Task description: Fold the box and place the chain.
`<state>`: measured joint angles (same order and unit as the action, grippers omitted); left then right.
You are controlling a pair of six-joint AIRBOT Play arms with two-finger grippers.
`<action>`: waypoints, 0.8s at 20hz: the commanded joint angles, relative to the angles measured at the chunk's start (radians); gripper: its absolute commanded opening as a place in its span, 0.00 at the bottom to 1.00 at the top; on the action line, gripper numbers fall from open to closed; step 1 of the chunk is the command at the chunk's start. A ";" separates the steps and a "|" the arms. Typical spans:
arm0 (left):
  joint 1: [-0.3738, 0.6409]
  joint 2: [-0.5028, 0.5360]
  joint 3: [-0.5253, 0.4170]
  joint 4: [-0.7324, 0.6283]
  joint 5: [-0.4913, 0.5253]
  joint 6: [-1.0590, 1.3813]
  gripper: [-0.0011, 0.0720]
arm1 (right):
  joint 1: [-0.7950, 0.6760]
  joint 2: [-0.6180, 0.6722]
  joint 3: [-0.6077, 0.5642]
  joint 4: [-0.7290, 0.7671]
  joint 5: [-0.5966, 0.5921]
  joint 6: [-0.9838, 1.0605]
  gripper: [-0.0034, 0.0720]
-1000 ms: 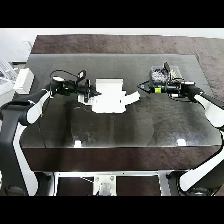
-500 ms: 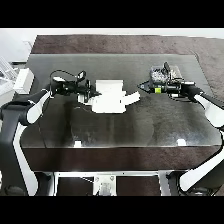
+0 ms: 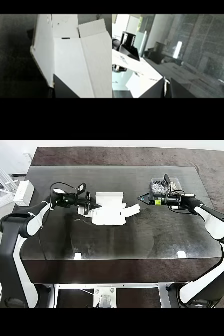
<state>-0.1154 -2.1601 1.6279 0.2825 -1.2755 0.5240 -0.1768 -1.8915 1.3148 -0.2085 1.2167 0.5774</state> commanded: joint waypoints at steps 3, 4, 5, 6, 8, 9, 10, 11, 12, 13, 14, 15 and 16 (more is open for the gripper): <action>0.000 -0.001 0.000 0.002 0.002 0.000 0.04 | -0.018 0.014 -0.003 0.173 0.076 -0.169 0.05; 0.000 -0.001 0.000 0.002 0.002 0.000 0.04 | -0.016 0.031 -0.004 0.195 0.089 -0.195 0.05; 0.000 -0.001 0.000 0.002 0.002 0.000 0.04 | -0.011 0.052 -0.004 0.197 0.090 -0.209 0.05; 0.000 -0.001 0.000 0.002 0.003 0.000 0.04 | -0.005 0.075 -0.006 0.197 0.090 -0.238 0.05; 0.000 -0.001 0.000 0.002 0.002 0.000 0.04 | 0.012 0.127 -0.016 0.177 0.090 -0.279 0.05; 0.000 -0.001 0.000 0.002 0.003 0.000 0.04 | 0.023 0.154 -0.023 0.139 0.093 -0.336 0.05; 0.000 -0.001 0.000 0.002 0.004 0.000 0.04 | 0.040 0.185 -0.031 0.074 0.092 -0.418 0.05; 0.000 -0.001 0.000 0.002 0.004 0.000 0.04 | 0.058 0.209 -0.040 0.035 0.088 -0.474 0.05; 0.000 -0.001 0.000 0.001 0.004 0.000 0.04 | 0.076 0.224 -0.050 0.017 0.081 -0.512 0.05; 0.000 -0.001 0.000 0.001 0.004 0.000 0.04 | 0.098 0.232 -0.059 -0.007 0.080 -0.563 0.05; 0.000 -0.001 0.000 0.001 0.003 0.000 0.04 | 0.124 0.235 -0.062 -0.057 0.080 -0.602 0.04; 0.000 -0.001 0.000 0.001 0.004 0.000 0.04 | 0.163 0.239 -0.062 -0.132 0.055 -0.624 0.04; 0.000 -0.001 0.000 0.001 0.004 0.000 0.04 | 0.209 0.246 -0.062 -0.219 0.003 -0.624 0.04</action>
